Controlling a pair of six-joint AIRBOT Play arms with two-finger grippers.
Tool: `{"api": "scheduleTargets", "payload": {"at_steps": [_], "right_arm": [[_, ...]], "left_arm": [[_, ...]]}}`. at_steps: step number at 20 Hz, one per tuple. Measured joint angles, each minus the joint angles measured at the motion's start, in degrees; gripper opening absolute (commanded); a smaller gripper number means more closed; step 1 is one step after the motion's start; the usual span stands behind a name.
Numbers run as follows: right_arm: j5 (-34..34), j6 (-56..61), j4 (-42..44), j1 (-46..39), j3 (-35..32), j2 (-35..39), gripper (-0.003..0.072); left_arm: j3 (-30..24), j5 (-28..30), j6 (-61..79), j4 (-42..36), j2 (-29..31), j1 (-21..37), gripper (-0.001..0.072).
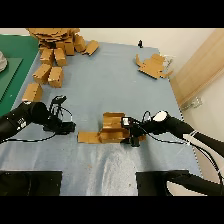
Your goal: Fold the box.
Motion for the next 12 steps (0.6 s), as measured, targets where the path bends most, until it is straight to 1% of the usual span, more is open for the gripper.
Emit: {"api": "scheduleTargets", "payload": {"at_steps": [2,5,9,12], "right_arm": [[0.0,0.0,0.02,0.0,0.0,-0.02,0.0495],[0.0,0.0,0.02,0.0,0.0,0.0,0.0494],[0.0,0.02,0.02,0.0,0.0,0.0,0.0495],[0.0,0.02,0.02,0.0,0.0,-0.02,0.0495]], "left_arm": [[-0.31,0.07,-2.12,-2.14,-0.63,-0.24,0.0011],[-0.57,1.27,-3.43,-5.49,-2.56,-2.71,0.001],[-0.68,5.81,-2.78,-11.65,-5.27,-7.48,0.001],[-0.7,8.68,-2.25,-14.84,-7.08,-10.71,0.001]]}}
